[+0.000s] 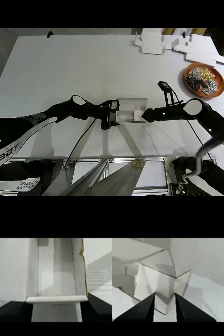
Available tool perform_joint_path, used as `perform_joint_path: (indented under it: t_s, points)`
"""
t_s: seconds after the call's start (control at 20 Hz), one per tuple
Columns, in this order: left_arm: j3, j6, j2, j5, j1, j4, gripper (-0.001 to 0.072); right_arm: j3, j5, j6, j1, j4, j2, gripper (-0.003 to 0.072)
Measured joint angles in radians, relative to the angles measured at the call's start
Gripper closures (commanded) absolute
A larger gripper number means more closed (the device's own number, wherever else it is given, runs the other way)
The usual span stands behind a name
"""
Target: Fold the box and place the chain.
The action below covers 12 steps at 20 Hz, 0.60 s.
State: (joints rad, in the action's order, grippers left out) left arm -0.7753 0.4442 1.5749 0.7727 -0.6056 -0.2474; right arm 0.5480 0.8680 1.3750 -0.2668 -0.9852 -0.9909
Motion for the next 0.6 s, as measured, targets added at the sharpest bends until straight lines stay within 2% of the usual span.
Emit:
perform_joint_path:
  t_s: [0.25,0.6]
  points:
    - [0.0,-0.001,0.0,0.0,0.0,0.0,0.0437,0.089,-0.002,0.243,-0.133,-0.204,-0.068,0.0406]
    - [0.0,0.0,0.0,0.005,-0.001,0.003,0.0437,0.167,0.1,0.498,-0.198,-0.435,-0.131,0.0405]
